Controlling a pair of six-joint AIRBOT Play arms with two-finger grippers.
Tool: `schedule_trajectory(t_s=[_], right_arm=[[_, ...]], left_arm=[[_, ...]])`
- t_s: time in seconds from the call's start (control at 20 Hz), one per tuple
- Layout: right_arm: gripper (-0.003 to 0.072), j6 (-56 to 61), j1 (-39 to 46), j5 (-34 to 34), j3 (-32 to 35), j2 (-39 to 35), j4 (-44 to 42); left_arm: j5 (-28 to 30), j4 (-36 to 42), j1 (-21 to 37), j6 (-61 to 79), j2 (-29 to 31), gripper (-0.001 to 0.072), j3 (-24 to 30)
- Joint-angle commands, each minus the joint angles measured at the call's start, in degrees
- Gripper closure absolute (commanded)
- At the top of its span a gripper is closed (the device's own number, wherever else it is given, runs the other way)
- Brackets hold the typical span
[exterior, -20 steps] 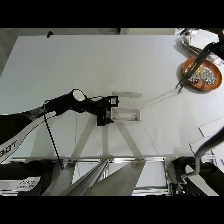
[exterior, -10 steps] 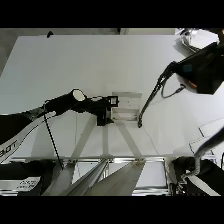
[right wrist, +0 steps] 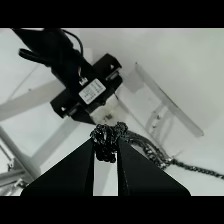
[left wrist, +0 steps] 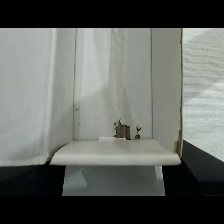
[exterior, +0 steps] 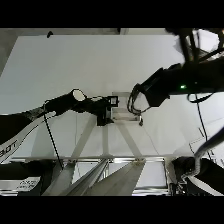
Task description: Fold the box and place the chain.
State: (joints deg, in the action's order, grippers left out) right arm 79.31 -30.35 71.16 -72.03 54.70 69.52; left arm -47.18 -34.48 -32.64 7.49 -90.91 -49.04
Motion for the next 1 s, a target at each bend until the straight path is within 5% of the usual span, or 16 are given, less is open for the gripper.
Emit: schedule_trajectory(t_s=[0.0, 0.3, 0.7, 0.85, 0.95], right_arm=[[0.0681, 0.39, -0.79, -6.56, 8.87, 0.61, 0.22], [0.0680, -0.31, -0.79, -18.82, 23.89, 5.55, -5.53], [0.0677, -0.28, -0.79, -22.01, 25.33, 10.78, -5.31], [0.0531, -0.15, -0.79, -21.86, 25.33, 13.16, -5.49], [0.0511, -0.04, -0.76, -21.64, 25.29, 14.16, -5.55]], left_arm=[[0.02, 0.00, 0.04, 0.02, 0.04, 0.0457, 0.02], [0.02, -0.02, 0.04, 0.02, 0.04, 0.0457, 0.02], [0.02, 0.00, 0.04, 0.02, 0.04, 0.0457, 0.02], [0.02, 0.00, 0.04, 0.02, 0.04, 0.0457, 0.02], [0.00, -0.02, 0.04, 0.02, 0.04, 0.0457, 0.02]])
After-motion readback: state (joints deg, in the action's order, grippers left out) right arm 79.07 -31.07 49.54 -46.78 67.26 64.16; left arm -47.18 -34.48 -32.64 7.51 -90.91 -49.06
